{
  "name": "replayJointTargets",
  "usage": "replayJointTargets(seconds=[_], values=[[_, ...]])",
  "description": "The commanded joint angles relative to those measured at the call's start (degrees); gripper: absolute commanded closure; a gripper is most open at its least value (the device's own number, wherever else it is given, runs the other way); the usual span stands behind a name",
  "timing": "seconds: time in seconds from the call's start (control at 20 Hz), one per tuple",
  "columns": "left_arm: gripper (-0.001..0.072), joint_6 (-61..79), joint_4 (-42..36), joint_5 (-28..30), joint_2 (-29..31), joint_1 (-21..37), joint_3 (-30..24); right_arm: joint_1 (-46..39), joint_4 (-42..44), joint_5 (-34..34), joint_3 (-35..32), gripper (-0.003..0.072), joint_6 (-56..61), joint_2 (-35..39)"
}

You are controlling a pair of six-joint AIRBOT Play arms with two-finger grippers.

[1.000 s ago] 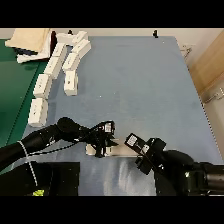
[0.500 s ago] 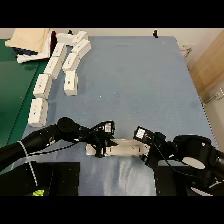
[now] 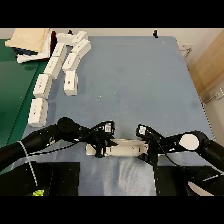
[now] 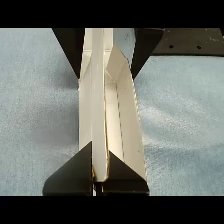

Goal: Fold the box.

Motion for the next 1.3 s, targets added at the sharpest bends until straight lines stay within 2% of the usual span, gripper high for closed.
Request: replayJointTargets(seconds=[0.0,0.25,0.35,0.6,0.85,1.15,1.25], values=[[0.0695,0.02,0.0,0.0,-0.02,0.04,0.04,-2.08,3.82,0.55,-0.24,-0.003,-5.86,-0.74],[0.0694,0.02,0.0,-0.02,-0.02,0.04,0.04,-2.05,3.54,2.62,-0.24,-0.0027,-5.92,0.39],[0.0694,0.0,-0.02,-0.02,-0.02,0.02,0.04,-2.05,3.45,1.33,-0.31,-0.0027,-10.1,-0.07],[0.0695,0.02,0.0,-0.02,-0.02,0.04,0.04,-2.08,1.99,1.11,-0.31,-0.0028,-19.85,-3.67],[0.0695,0.02,0.0,-0.02,-0.02,0.02,0.04,-2.21,3.06,-0.39,-0.31,-0.0018,-21.81,-6.84],[0.0694,0.0,0.0,-0.02,-0.02,0.04,0.04,-7.19,12.61,0.26,-2.34,-0.0018,-28.7,-6.99],[0.0695,0.02,0.0,-0.02,-0.02,0.04,0.04,-7.21,12.59,0.04,-2.4,-0.0017,-29.14,-6.99]])
